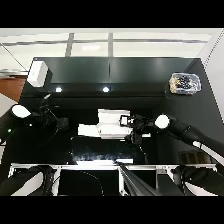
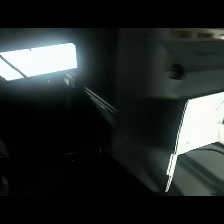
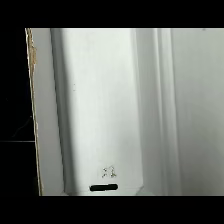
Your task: Fold the box and place the chain.
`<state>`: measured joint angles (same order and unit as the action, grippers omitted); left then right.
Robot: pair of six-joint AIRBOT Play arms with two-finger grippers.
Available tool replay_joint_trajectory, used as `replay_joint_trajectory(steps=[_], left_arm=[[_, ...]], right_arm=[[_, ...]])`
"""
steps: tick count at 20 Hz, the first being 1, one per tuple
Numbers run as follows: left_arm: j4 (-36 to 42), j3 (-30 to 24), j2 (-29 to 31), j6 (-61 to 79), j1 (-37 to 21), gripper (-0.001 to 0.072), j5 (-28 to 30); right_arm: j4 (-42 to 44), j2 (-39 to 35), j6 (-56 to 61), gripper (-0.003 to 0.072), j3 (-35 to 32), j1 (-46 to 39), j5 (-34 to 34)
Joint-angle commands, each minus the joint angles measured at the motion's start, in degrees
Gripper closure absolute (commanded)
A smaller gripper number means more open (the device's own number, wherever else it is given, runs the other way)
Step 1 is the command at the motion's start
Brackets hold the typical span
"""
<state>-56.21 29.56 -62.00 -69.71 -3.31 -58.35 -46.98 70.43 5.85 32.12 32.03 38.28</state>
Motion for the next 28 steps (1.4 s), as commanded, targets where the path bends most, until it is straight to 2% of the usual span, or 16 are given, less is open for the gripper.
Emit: replay_joint_trajectory(steps=[1,3,4,10,11,12,14,15,17,19,22,28], left_arm=[[14.3,-1.1,-7.5,3.0,-0.9,0.0678,-2.7],[22.5,-1.1,-11.9,9.6,-0.7,0.0681,-3.7],[24.0,-1.1,-13.4,11.1,0.0,0.0681,-3.7],[23.9,-1.0,-14.6,11.3,7.3,0.0679,-2.2],[23.9,-1.0,-14.6,11.3,8.2,0.0651,-2.0],[23.9,-0.6,-14.4,11.3,8.3,0.0514,-2.2],[23.7,0.9,-13.9,11.1,7.9,0.0023,-5.0],[23.6,2.4,-14.0,11.0,7.4,0.0001,-7.5],[23.4,5.6,-13.9,10.7,7.0,0.0003,-11.6],[23.4,8.2,-13.7,8.9,8.2,0.0003,-12.7],[23.4,9.9,-12.8,7.0,12.7,0.0003,-11.4],[16.3,9.9,-12.5,-1.7,21.8,0.0004,-2.0]], right_arm=[[0.0,0.0,0.7,0.0221,0.0,0.0,0.0],[0.0,0.0,1.7,0.0221,0.0,0.0,0.0],[0.0,0.0,1.7,0.0221,0.0,0.0,0.0],[0.0,0.0,1.7,0.0221,0.0,0.0,0.0],[0.0,0.0,1.7,0.0221,0.0,0.0,0.0],[0.0,0.0,1.7,0.0221,0.0,0.1,0.0],[-0.1,0.0,1.7,0.0221,0.0,0.1,0.0],[-0.1,0.0,1.7,0.0221,0.0,0.1,0.0],[-0.1,0.0,1.7,0.0221,0.0,0.1,0.0],[-0.2,0.0,1.7,0.0221,0.0,0.2,0.0],[-0.2,0.0,1.7,0.0221,0.0,0.8,0.0],[-0.2,0.0,1.7,0.0221,0.0,1.0,-0.9]])
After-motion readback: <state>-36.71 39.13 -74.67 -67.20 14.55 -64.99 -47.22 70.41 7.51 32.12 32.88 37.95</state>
